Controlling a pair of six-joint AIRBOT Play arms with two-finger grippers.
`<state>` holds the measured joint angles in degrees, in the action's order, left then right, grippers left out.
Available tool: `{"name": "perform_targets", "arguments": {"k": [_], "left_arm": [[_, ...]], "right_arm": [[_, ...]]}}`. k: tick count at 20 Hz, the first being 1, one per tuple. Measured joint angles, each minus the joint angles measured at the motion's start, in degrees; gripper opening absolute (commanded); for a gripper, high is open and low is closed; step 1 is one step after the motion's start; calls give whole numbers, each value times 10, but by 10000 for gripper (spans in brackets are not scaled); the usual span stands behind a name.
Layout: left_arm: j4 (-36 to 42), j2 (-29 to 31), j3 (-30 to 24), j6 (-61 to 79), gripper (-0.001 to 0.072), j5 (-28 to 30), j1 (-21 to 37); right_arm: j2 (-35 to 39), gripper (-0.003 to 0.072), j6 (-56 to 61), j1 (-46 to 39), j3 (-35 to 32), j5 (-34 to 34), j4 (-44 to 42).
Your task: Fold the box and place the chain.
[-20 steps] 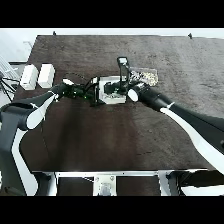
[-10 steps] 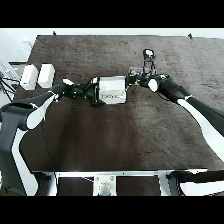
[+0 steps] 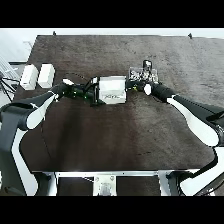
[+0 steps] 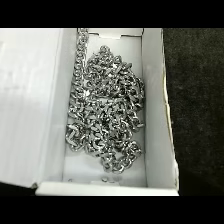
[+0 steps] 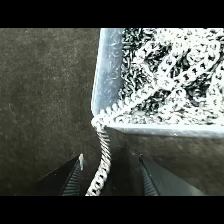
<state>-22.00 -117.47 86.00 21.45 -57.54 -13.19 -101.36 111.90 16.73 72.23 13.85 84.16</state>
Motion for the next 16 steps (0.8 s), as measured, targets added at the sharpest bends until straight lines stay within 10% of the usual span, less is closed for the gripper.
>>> {"name": "perform_targets", "arguments": {"k": [5,8,16], "left_arm": [[0,0,0,0,466,0,0],[0,0,0,0,466,0,0],[0,0,0,0,466,0,0]], "right_arm": [[-27,355,0,7,14,-42,-17],[-45,11,0,11,34,-53,-24],[33,8,0,13,50,0,19]]}}
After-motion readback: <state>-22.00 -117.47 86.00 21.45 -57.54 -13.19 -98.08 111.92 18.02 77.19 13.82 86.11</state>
